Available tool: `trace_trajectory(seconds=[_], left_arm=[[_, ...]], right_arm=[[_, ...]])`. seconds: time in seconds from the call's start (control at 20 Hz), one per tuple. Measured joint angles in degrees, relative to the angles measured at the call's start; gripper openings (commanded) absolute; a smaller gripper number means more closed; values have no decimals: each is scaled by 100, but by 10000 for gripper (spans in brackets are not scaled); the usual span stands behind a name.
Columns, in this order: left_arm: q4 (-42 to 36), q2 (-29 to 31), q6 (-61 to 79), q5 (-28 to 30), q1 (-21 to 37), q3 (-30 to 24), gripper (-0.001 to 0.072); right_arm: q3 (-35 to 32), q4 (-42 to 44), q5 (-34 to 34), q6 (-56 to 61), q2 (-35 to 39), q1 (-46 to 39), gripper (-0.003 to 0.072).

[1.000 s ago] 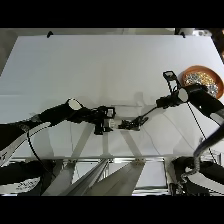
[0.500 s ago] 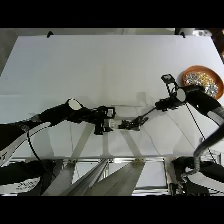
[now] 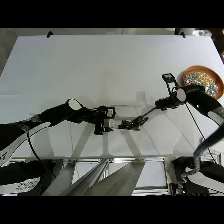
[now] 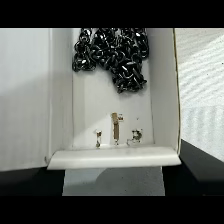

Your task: Fold the box and place the chain.

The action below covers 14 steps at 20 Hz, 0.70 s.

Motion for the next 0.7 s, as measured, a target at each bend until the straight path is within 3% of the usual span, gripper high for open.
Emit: trace_trajectory(seconds=[0.55,0.7], left_arm=[[0,0,-2,0,0,0,338],[0,0,-2,0,0,0,338]], right_arm=[[-2,-4,11,651,-26,0,317],[2,20,-44,811,-85,-2,240]])
